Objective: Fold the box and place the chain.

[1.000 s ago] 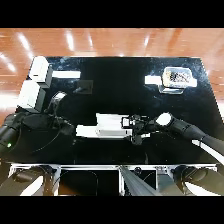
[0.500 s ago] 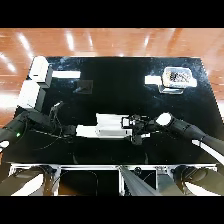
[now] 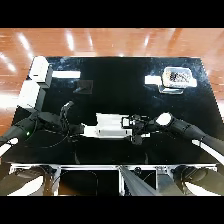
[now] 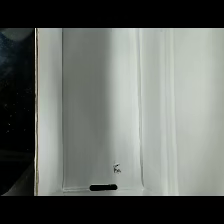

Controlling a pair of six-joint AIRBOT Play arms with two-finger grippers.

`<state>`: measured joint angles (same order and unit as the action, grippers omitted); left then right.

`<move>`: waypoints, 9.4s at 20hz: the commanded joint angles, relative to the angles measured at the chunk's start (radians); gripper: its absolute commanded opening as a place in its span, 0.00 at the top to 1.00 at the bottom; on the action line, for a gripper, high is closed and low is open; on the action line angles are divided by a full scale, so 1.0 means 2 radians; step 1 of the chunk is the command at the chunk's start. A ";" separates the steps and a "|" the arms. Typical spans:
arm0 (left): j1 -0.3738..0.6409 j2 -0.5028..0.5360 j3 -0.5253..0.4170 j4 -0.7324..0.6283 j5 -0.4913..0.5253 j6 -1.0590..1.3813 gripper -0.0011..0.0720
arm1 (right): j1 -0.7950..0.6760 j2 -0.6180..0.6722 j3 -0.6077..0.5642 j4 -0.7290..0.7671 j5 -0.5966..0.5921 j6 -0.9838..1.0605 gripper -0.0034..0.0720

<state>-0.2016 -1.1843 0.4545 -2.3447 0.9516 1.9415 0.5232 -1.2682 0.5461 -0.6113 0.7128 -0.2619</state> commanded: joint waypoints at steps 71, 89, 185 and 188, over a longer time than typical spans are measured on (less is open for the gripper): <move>-0.355 -0.112 0.259 0.409 0.055 -0.496 0.51 | 0.000 0.000 0.000 0.001 -0.001 0.000 0.12; -0.354 -0.114 0.259 0.409 0.019 -0.515 0.64 | 0.000 0.000 0.000 0.001 -0.001 0.000 0.12; -0.265 -0.102 0.245 0.383 0.101 -0.467 0.95 | -0.006 0.074 0.000 -0.071 0.052 0.135 0.12; -0.260 -0.102 0.245 0.383 0.095 -0.467 0.95 | -0.006 0.074 0.000 -0.070 0.033 0.135 0.12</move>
<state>-0.7280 -1.3895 0.9451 -1.5787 1.1522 0.9813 0.5117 -1.1202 0.5461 -0.7525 0.8127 0.0078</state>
